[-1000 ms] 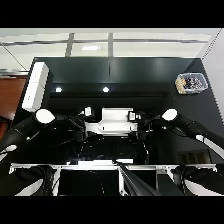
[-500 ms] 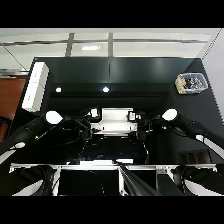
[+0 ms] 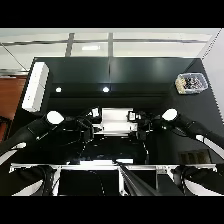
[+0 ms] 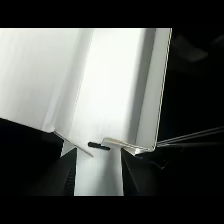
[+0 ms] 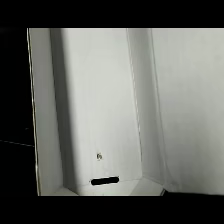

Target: Fold the box and place the chain.

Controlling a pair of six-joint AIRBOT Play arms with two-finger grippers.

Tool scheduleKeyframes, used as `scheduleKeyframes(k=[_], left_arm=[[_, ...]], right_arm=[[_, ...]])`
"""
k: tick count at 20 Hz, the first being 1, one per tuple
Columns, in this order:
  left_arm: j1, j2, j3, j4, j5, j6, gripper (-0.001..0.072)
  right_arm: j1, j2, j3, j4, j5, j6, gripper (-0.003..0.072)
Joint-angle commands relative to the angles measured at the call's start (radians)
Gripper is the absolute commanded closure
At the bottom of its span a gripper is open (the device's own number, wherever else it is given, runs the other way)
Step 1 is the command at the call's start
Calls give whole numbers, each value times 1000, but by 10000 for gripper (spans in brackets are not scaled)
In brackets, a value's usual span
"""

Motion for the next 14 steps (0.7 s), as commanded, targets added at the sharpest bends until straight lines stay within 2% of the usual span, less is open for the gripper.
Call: scheduleKeyframes(k=[1, 2, 6, 11, 13, 14], left_arm=[[-5, -14, 1, -110, 28, 19, 470], [-5, -23, 1, -138, 25, 41, 490], [-20, -85, 1, -288, 17, 110, 490], [-23, -92, 1, -280, 16, 110, 479], [-23, -92, 1, -280, 16, 110, 329], [-23, -92, 1, -280, 17, 109, 278]], right_arm=[[0, 0, 0, 0, 0, 1, 203], [0, 0, 0, 0, 0, 1, 203], [0, 0, 0, 0, 0, 1, 203], [0, 0, 0, 0, 0, 1, 203], [0, 0, 0, 0, 0, 1, 203], [0, 0, 0, 0, 0, 1, 203]])
